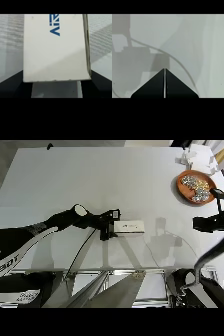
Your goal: Fold the box and place the chain.
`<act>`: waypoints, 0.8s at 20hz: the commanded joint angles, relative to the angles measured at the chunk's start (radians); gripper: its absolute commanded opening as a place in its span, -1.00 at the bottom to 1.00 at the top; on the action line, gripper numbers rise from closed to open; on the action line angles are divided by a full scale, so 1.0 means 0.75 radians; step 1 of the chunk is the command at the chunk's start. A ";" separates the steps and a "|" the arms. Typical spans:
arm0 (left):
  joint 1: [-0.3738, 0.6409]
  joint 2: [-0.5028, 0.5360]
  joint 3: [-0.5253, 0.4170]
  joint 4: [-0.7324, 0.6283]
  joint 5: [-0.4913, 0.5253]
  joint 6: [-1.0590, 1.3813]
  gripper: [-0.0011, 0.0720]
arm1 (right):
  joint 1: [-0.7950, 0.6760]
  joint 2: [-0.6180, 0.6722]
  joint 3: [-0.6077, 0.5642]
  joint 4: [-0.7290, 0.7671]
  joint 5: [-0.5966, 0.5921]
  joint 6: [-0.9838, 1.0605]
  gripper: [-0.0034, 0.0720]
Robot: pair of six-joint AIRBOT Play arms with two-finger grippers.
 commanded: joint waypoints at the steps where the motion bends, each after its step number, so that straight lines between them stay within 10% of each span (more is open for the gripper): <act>1: 0.013 0.086 0.002 0.008 0.025 -0.078 -0.97 | -0.006 -0.001 0.000 0.044 -0.017 -0.002 -0.87; 9: 0.293 0.590 0.002 0.361 0.090 -0.695 -0.97 | -0.006 -0.001 0.000 0.043 -0.030 -0.038 -0.87; 16: 0.864 1.000 0.002 1.022 0.029 -1.412 -0.97 | -0.006 -0.001 0.000 0.083 -0.085 -0.037 -0.87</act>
